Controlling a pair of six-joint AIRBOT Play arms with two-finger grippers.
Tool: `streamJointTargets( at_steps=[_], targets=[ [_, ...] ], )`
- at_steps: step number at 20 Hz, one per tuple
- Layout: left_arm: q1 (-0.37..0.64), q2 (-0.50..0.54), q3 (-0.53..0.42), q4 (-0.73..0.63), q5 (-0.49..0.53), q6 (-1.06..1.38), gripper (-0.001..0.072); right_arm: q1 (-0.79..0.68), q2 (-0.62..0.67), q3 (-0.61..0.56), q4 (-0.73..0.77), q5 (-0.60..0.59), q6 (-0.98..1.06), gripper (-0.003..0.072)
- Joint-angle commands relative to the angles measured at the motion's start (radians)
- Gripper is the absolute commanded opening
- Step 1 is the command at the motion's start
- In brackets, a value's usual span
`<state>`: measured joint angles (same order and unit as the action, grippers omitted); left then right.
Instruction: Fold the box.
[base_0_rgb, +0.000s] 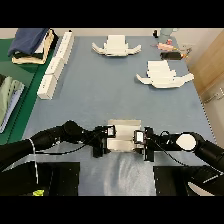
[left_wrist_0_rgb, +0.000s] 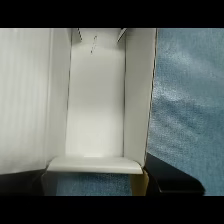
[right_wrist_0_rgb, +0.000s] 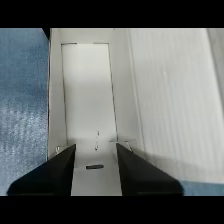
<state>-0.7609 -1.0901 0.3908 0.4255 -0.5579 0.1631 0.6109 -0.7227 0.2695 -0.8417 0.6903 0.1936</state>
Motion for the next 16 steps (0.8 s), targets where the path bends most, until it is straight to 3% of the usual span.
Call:
streamJointTargets(
  at_steps=[1, 2, 8, 9, 11, 13, 14, 16],
  targets=[
    [0.000, 0.000, 0.001, 0.001, 0.000, 0.001, 0.0478, 0.000, 0.001, 0.001, 0.001, -0.009, 0.000, 0.0670],
    [0.000, 0.000, 0.001, 0.001, 0.000, 0.001, 0.0478, 0.000, 0.001, 0.001, 0.001, -0.016, 0.000, 0.0716],
    [0.000, 0.000, 0.001, 0.001, 0.000, 0.001, 0.0478, 0.000, 0.014, 0.012, -0.018, 0.035, 0.079, 0.0702],
    [0.000, 0.000, 0.001, 0.001, 0.000, 0.001, 0.0478, 0.000, 0.026, 0.024, -0.056, 0.075, 0.150, 0.0647],
    [0.000, 0.000, 0.001, 0.001, 0.000, 0.001, 0.0478, 0.000, 0.072, 0.060, -0.204, 0.178, 0.383, 0.0318],
    [0.000, 0.000, 0.001, 0.001, 0.000, 0.001, 0.0478, 0.000, 0.126, 0.103, -0.390, 0.268, 0.749, 0.0064],
    [0.000, 0.000, 0.001, 0.001, 0.000, 0.001, 0.0478, 0.000, 0.153, 0.128, -0.497, 0.311, 0.943, 0.0003],
    [0.000, 0.000, 0.001, 0.002, 0.000, 0.001, 0.0478, -0.001, 0.195, 0.180, -0.707, 0.402, 1.254, 0.0003]
  ],
)
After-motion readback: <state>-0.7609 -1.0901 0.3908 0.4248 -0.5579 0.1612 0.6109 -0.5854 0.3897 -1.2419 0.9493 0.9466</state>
